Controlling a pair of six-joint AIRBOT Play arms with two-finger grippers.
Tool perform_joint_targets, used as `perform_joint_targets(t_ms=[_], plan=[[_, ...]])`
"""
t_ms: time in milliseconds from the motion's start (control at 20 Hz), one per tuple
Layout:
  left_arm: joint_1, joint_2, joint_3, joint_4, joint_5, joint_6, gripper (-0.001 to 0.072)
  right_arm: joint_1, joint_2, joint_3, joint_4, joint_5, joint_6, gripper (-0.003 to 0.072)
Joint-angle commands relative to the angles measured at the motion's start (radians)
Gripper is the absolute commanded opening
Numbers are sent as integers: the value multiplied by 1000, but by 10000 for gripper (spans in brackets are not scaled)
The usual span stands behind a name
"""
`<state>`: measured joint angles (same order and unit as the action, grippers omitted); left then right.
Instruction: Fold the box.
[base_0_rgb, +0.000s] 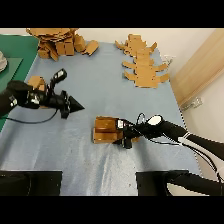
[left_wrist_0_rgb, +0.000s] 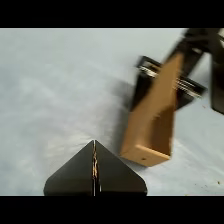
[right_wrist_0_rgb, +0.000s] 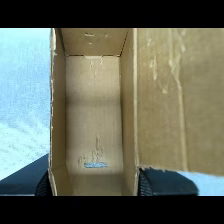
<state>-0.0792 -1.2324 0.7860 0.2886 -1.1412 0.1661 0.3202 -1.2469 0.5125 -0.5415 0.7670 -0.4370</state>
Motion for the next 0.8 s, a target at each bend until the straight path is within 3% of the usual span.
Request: perform_joint_targets(t_ms=[0,50,150,200,250,300,350,500,750], plan=[[-34,122,-292,-143,51,383,14,-1,-1,2,-1,-23,-1,460],[-33,164,-380,-203,80,563,15,-1,-1,1,-1,-23,-1,460],[-27,185,-417,-215,84,673,18,0,-1,1,-1,-23,-1,461],[-27,185,-415,-225,102,664,98,0,-1,1,-1,-23,-1,460],[-27,184,-415,-248,103,629,371,0,-1,1,-1,-21,-1,461],[-27,182,-415,-264,103,587,569,0,0,1,-1,-19,-1,460],[-28,181,-415,-267,101,563,600,0,-1,2,-1,-20,-1,461],[-74,178,-415,-259,154,562,600,0,0,1,-1,-17,-1,461],[-224,167,-413,-333,462,464,599,0,-1,1,-1,-16,-1,460]])
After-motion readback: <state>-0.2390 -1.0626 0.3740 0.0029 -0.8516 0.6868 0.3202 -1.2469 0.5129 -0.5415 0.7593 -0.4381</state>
